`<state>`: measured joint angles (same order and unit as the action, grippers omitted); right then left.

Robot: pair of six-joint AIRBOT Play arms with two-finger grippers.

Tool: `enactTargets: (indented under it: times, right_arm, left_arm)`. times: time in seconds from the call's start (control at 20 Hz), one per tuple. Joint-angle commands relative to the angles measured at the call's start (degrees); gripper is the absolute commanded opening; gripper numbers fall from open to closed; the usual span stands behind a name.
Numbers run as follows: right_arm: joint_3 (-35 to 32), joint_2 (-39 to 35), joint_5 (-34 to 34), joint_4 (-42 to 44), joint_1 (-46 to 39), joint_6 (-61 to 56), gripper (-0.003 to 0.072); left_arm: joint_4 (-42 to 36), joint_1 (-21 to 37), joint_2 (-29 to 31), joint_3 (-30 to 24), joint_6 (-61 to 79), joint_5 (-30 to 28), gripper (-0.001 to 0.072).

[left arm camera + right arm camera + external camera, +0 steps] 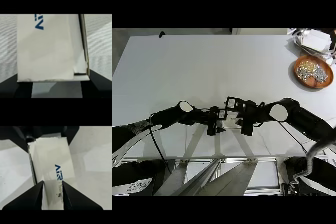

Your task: Fold the box and place the chain.

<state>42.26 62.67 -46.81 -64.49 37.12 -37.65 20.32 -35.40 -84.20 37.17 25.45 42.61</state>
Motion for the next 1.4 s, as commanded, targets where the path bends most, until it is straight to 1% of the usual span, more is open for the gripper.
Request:
enactTargets:
  times: [0.0,0.3,0.55,0.6,0.65,0.7,0.8,1.1,1.35]
  right_arm:
    - [0.0,0.9,1.0,0.1,0.4,-0.1,0.0219]
    - [0.0,0.9,-0.6,0.1,1.0,-0.1,0.0220]
    - [-3.2,0.9,-0.1,0.3,2.1,-0.1,0.0222]
    - [-3.3,0.9,-0.2,0.3,2.1,-0.1,0.0230]
    - [-3.3,0.8,0.2,0.6,2.1,0.0,0.0257]
    - [-3.3,0.7,0.7,0.8,2.1,0.0,0.0301]
    - [-3.3,0.4,1.7,1.9,2.1,0.0,0.0342]
    - [-3.3,-1.8,4.1,3.7,2.0,2.1,0.0342]
    - [-3.3,-1.9,4.4,5.9,2.0,3.8,0.0336]
  left_arm:
    - [0.0,0.0,0.0,0.0,0.0,0.0,0.0210]
    - [0.0,0.0,0.0,0.0,0.0,0.1,0.0210]
    - [0.0,0.0,0.0,0.0,0.0,0.1,0.0210]
    - [0.0,0.0,0.0,0.0,0.0,0.0,0.0210]
    - [0.0,0.0,0.0,0.0,0.0,0.0,0.0210]
    - [0.0,0.0,0.0,0.0,0.0,0.1,0.0210]
    - [0.0,0.0,0.0,0.0,0.0,0.1,0.0210]
    - [0.0,0.0,0.0,0.0,0.0,0.1,0.0210]
    - [0.0,0.0,0.0,0.0,0.0,0.1,0.0210]
